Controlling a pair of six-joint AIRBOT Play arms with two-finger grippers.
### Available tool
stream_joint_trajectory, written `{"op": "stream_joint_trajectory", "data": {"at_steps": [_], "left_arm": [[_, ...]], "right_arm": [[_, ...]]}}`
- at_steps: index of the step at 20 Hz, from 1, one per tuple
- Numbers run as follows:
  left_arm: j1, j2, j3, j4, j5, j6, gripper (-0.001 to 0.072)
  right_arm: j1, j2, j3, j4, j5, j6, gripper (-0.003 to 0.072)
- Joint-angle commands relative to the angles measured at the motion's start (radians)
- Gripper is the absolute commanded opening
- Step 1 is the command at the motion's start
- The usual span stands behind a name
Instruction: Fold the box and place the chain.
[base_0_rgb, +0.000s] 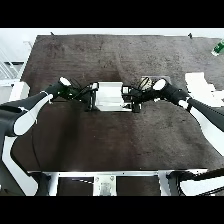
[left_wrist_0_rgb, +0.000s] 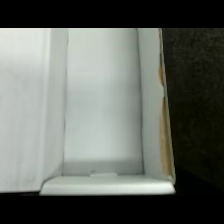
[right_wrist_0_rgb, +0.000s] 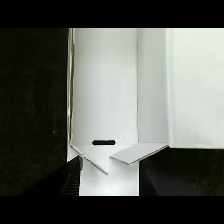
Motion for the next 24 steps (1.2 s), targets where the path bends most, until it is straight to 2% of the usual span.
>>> {"op": "stream_joint_trajectory", "data": {"at_steps": [1,2,4,6,21,22,23,24], "left_arm": [[0.000,0.000,0.000,0.000,0.000,0.000,0.0527],[0.000,0.000,0.000,0.000,0.000,0.000,0.0526],[0.000,0.000,0.000,0.000,0.000,0.000,0.0526],[0.000,0.000,0.000,0.000,0.000,0.000,0.0527],[0.000,0.000,0.000,0.000,-0.001,0.000,0.0526],[0.000,0.000,0.000,0.000,-0.001,0.000,0.0526],[0.000,0.000,0.000,0.000,-0.001,0.000,0.0527],[0.000,0.000,0.000,0.000,-0.001,0.000,0.0527]], "right_arm": [[0.007,-0.006,0.006,0.039,-0.016,-0.001,0.0350],[0.010,-0.006,0.008,0.061,-0.016,-0.001,0.0350],[0.019,-0.007,0.008,0.084,-0.019,-0.001,0.0289],[0.032,-0.014,0.008,0.098,-0.019,-0.001,0.0283],[0.064,-0.080,0.056,0.111,-0.037,-0.005,0.0298],[0.064,-0.080,0.056,0.111,-0.037,-0.005,0.0330],[0.064,-0.080,0.056,0.107,-0.037,-0.005,0.0444],[0.064,-0.080,0.056,0.101,-0.037,-0.013,0.0503]]}}
